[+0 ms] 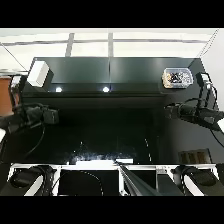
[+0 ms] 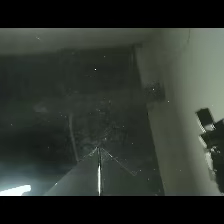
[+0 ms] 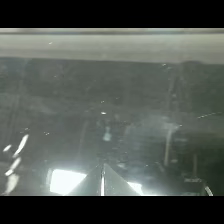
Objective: Fold the box and place the chain.
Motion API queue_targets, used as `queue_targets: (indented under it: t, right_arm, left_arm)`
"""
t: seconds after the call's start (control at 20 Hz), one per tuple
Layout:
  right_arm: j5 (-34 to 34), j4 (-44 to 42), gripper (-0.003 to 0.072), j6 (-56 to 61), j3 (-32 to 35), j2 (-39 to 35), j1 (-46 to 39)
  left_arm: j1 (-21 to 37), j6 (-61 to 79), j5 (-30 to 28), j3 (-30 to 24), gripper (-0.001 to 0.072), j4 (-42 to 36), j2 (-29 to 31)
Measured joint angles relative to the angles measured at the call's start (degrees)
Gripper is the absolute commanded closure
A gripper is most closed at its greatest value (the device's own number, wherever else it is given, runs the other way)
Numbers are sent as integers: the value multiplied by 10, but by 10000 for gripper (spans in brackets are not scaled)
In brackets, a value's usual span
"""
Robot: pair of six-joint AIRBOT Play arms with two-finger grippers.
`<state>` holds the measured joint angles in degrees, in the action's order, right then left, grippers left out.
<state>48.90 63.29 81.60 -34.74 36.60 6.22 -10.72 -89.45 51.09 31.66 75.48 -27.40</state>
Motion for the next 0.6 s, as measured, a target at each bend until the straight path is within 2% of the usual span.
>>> queue_targets:
  t: [0.2,0.6]
  right_arm:
    - [-15,14,671,5,7,-3,4]
    - [-21,21,671,7,9,-3,5]
  left_arm:
    - [-7,-8,-16,-33,684,2,59]
    - [-9,-10,-23,-46,684,3,80]
